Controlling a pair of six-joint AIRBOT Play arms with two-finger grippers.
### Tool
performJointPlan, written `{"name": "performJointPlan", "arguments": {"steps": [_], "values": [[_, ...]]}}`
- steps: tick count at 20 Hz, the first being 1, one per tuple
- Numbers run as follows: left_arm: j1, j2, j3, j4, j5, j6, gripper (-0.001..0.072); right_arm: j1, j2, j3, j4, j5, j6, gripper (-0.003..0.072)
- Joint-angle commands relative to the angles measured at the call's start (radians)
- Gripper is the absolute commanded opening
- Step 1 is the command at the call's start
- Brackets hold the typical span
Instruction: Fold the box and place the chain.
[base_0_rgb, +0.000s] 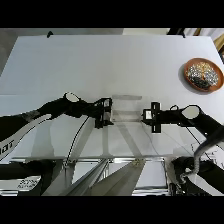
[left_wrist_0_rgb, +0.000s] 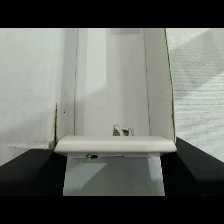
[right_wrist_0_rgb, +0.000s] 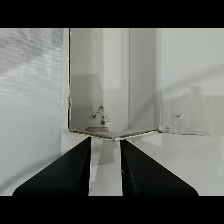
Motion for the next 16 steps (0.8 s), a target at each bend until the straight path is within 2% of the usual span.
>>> {"name": "performJointPlan", "arguments": {"steps": [1,7,16], "values": [[0.001,0.001,0.0,0.0,0.0,0.0,0.0143,0.008,-0.016,-0.001,0.015,0.01,-0.007,0.0176],[0.001,0.001,0.0,0.0,0.0,0.0,0.0143,0.06,-0.023,-0.001,0.04,-0.05,-0.06,0.0176],[0.001,0.001,0.0,0.0,0.0,0.0,0.0143,0.063,-0.032,-0.001,0.039,-0.149,-0.095,0.0175]]}}
